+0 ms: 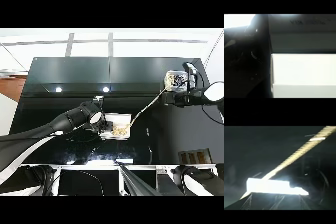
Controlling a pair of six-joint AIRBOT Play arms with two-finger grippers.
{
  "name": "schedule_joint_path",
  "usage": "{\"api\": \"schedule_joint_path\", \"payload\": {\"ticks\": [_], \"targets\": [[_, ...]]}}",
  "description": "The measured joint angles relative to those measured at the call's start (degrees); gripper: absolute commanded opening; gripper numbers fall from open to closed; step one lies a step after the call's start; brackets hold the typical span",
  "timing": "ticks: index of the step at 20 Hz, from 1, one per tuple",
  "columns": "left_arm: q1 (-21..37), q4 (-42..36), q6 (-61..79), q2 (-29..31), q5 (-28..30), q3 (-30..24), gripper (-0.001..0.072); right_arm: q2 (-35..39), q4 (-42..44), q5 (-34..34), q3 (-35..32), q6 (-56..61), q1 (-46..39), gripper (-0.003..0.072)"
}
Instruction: Fold the box and place the chain.
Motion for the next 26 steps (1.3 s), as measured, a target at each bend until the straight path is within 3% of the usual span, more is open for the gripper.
{"api": "schedule_joint_path", "payload": {"ticks": [4, 7, 8, 10, 11, 12, 13, 14, 20, 23, 26], "targets": [[0.0, 0.0, 0.0, 0.0, 0.04, 0.0, 0.0033, -8.44, -2.73, -14.47, -1.03, 8.37, -1.88, 0.0648], [0.0, -0.02, 0.0, 0.0, 0.09, 0.0, 0.0032, -16.46, -3.5, -19.69, 2.67, 12.31, -2.34, 0.0629], [0.0, -0.02, 0.0, 0.0, 0.09, 0.0, 0.0033, -18.82, -3.5, -20.31, 4.2, 13.07, -2.38, 0.0554], [0.0, -0.04, 0.0, 0.0, 0.09, 0.0, 0.0032, -22.45, -2.58, -21.05, 6.62, 14.23, -2.45, 0.0482], [0.0, -0.07, 0.0, 0.0, 0.09, 0.0, 0.0033, -23.87, -1.97, -21.7, 7.65, 14.53, -2.47, 0.0353], [0.0, -0.11, 0.0, 0.0, 0.09, 0.0, 0.0032, -24.94, -1.46, -21.97, 8.41, 14.95, -2.47, 0.0299], [0.0, -0.2, 0.0, 0.0, 0.11, 0.0, 0.0032, -25.68, -1.14, -22.05, 8.9, 15.1, -2.47, 0.0293], [0.0, -0.26, 0.0, 0.0, 0.11, 0.0, 0.0033, -26.25, -0.96, -22.34, 9.33, 15.13, -2.49, 0.006], [0.0, -0.31, 0.0, 0.0, 0.11, 0.0, 0.0032, -25.2, -0.39, -19.26, 10.56, 11.61, -2.54, 0.0047], [0.0, -0.31, 0.0, 0.0, 0.09, 0.0, 0.0033, -18.62, -0.42, -16.41, 10.99, 5.64, -2.75, 0.0046], [0.0, -0.31, 0.0, 0.0, 0.11, 0.0, 0.0032, -8.61, -0.17, -8.44, 13.64, -1.25, -2.86, 0.0047]]}}
